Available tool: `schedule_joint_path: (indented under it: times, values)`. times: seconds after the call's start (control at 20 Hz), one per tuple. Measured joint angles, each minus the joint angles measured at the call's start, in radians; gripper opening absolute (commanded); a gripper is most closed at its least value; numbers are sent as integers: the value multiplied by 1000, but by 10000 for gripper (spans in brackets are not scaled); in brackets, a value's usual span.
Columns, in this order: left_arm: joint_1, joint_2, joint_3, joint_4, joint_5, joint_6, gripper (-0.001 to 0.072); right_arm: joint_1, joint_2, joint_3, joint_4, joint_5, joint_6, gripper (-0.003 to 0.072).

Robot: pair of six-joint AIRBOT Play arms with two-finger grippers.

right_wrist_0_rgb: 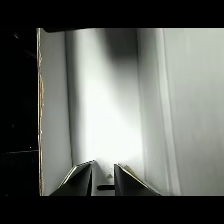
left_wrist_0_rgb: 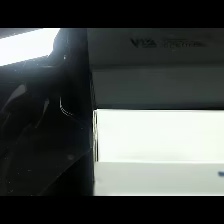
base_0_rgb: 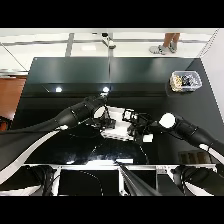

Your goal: Fold the box and place the chain.

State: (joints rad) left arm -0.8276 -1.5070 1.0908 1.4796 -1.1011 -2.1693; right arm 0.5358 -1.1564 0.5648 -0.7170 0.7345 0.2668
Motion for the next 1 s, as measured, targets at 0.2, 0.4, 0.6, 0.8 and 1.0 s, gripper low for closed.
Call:
schedule_joint_path:
  times: [0.2,0.4,0.6,0.8,1.0]
  values:
    - [0,0,0,0,0,-1,22,1,-1,0,3,-7,1,155]
    - [0,0,0,0,1,-2,22,1,-1,0,-8,-11,3,12]
    - [0,0,0,0,0,-9,23,-13,21,11,-19,5,67,12]
    - [0,0,0,3,-1,-26,23,-130,102,62,-111,148,304,12]
    - [0,0,0,3,2,-34,23,-406,152,63,-241,279,639,12]
